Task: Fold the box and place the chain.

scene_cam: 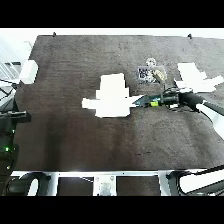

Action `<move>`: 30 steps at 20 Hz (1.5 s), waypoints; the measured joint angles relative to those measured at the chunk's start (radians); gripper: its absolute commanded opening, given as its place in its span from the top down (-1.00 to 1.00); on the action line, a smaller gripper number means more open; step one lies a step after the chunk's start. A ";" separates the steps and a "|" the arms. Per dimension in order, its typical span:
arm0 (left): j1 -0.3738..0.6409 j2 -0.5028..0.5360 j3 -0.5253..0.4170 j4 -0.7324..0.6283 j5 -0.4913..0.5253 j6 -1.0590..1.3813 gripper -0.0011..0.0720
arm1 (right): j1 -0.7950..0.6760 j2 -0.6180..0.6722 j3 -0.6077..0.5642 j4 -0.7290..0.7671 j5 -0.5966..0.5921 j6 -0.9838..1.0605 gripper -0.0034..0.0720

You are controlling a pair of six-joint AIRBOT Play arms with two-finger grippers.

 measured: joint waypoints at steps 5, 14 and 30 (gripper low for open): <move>0.000 0.000 0.000 0.000 -0.006 0.000 0.92 | 0.079 0.014 -0.053 0.032 -0.196 -0.088 0.88; 0.000 0.000 0.000 0.005 -0.153 0.000 -0.31 | 0.128 0.063 -0.110 0.147 -0.295 -0.195 0.88; 0.000 -0.952 0.538 0.213 -0.766 -0.267 -0.31 | 0.138 0.074 -0.157 0.173 -0.326 -0.280 0.88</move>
